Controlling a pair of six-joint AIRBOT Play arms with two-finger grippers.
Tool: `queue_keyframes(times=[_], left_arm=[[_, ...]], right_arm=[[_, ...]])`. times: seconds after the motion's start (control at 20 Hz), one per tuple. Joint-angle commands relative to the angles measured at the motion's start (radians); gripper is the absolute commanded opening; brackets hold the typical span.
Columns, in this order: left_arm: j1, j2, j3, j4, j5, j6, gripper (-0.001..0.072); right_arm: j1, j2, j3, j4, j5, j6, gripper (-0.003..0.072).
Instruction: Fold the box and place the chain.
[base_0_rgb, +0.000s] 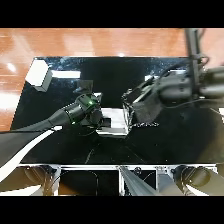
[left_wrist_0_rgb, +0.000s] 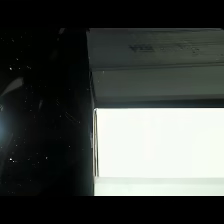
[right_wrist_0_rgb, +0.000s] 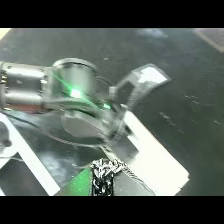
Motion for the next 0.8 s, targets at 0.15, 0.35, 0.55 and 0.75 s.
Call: queue_keyframes(times=[0.15, 0.35, 0.55, 0.75], left_arm=[[0.001, 0.0, 0.0, 0.0, 0.001, 0.0, 0.0019], [0.001, 0.0, 0.0, 0.0, 0.002, 0.0, 0.0019], [0.001, 0.0, 0.0, 0.0, 0.0, 0.0, 0.0019], [0.001, 0.0, 0.0, 0.0, 0.0, 0.0, 0.0019]], right_arm=[[0.026, -0.126, -0.005, 0.026, -0.079, -0.061, 0.0027], [0.018, -0.139, -0.023, -0.1, -0.042, -0.038, 0.0027], [0.002, -0.139, -0.148, -0.082, -0.006, -0.034, 0.0027], [0.002, -0.14, -0.326, -0.032, -0.104, -0.034, 0.0027]])
